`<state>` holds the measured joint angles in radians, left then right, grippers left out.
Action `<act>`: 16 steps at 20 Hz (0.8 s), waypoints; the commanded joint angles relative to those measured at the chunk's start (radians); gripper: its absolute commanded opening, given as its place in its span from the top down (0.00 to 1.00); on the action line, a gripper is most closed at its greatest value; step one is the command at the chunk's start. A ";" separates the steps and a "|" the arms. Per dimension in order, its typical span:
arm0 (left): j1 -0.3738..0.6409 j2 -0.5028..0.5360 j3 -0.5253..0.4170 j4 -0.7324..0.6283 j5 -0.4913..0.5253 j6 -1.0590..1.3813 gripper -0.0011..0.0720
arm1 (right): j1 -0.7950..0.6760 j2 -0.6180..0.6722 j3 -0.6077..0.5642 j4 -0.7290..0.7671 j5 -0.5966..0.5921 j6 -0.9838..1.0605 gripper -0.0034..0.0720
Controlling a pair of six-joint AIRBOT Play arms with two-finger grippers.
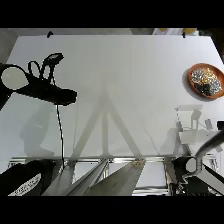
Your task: Fold the box and place the chain.
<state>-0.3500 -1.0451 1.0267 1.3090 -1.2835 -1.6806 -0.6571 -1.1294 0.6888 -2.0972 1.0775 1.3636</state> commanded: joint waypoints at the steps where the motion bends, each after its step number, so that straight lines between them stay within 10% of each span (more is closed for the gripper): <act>1: -0.001 0.001 0.000 0.000 0.000 0.001 0.94 | -0.006 -0.024 -0.002 0.009 -0.022 -0.010 0.61; 6: -0.001 0.001 0.000 0.000 0.000 0.000 0.94 | 0.010 -0.047 -0.002 0.064 0.019 -0.002 0.93; 16: -0.001 0.001 0.000 0.000 0.000 0.001 0.94 | 0.435 0.215 -0.015 0.715 0.072 -0.116 0.93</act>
